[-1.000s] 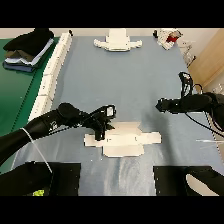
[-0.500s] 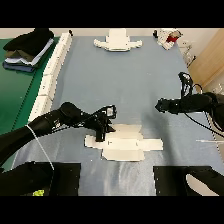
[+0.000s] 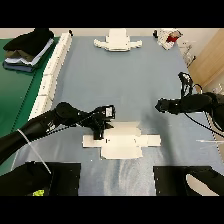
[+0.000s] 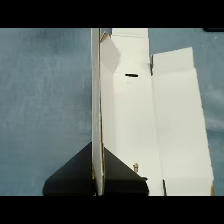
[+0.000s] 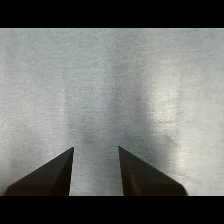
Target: Fold the box.
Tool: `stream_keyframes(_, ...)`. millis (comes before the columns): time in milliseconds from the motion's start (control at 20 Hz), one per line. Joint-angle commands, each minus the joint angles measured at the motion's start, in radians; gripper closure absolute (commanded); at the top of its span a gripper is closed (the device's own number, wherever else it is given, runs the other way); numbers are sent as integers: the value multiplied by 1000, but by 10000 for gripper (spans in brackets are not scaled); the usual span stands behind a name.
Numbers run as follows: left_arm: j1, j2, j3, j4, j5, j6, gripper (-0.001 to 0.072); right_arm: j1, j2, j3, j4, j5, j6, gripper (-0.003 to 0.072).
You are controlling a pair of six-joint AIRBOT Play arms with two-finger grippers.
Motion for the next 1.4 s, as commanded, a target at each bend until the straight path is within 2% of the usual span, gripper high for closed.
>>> stream_keyframes(0, 1, 58, -4, 17, 84, 1, 700, 0, 0, 0, 2, 0, 0, 240)
stream_keyframes(200, -29, 84, -47, 16, 84, 51, 700, 0, 0, 0, 5, 0, 0, 241)
stream_keyframes(400, -99, 83, -107, 13, 199, 87, 700, 1, 0, 0, 13, 1, 0, 240)
stream_keyframes(600, -105, 82, -150, 13, 213, 87, 698, 2, 0, 0, 16, 1, 0, 240)
stream_keyframes(1000, -103, 90, -148, 6, 197, 10, 696, 2, 0, 0, 38, 0, 0, 240)
stream_keyframes(1350, -103, 96, -116, 6, 77, -34, 696, 2, 0, 0, 43, 0, 0, 240)
